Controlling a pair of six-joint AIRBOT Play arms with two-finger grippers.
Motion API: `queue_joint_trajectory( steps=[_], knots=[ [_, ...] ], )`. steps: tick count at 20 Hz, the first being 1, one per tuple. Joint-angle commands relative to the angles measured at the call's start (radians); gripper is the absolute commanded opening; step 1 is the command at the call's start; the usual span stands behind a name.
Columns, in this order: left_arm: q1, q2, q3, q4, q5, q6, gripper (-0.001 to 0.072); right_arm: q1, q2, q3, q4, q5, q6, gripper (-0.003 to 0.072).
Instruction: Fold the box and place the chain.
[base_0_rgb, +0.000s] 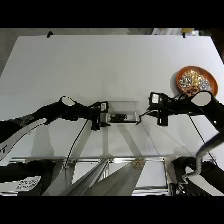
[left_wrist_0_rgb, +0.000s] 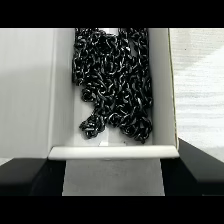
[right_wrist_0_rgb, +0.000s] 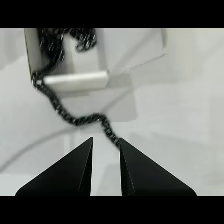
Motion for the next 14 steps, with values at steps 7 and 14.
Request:
queue_joint_trajectory(
  steps=[7,14],
  knots=[
    [0.0,0.001,0.0,0.0,0.0,0.0,0.001,0.101,-0.121,-0.029,-0.036,-0.088,0.068,0.0205],
    [0.0,0.001,0.0,0.0,0.0,0.0,0.001,0.101,-0.149,-0.029,-0.028,-0.13,0.298,0.0206]
  ],
)
